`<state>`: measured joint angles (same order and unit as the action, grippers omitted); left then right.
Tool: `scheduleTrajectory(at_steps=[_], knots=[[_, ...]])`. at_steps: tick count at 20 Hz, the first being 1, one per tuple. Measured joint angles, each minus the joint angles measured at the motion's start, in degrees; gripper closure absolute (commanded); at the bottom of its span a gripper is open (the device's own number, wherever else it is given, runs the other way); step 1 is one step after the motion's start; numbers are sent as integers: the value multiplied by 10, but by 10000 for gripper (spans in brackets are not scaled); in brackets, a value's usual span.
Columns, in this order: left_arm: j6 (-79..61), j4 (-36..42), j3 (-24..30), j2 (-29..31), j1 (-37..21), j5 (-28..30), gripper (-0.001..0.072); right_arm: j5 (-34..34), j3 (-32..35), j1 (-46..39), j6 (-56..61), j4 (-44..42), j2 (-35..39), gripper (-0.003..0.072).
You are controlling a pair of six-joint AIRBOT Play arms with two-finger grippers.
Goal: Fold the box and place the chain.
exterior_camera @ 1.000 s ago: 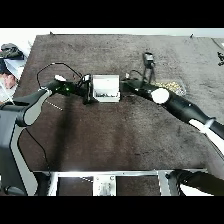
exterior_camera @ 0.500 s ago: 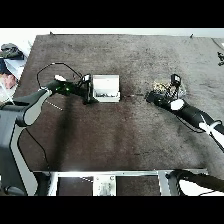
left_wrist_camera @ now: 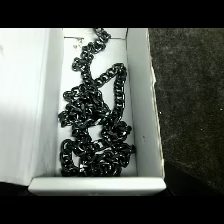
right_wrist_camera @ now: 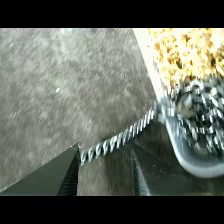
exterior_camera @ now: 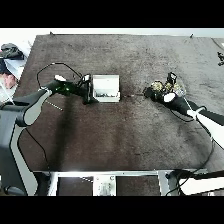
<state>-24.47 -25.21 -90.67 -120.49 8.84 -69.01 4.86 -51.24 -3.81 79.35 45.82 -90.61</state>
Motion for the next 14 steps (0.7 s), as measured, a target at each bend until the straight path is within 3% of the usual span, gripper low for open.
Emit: scheduleTrajectory(at_steps=[1,2,7,14], knots=[[0,0,0,0,0,0,296,3,-11,0,7,0,-12,680],[0,0,0,0,0,0,296,8,-20,0,18,-2,-21,702],[0,0,0,0,0,0,295,4,-39,32,30,8,7,703],[0,0,0,0,0,0,295,-28,-44,156,28,40,157,702]])
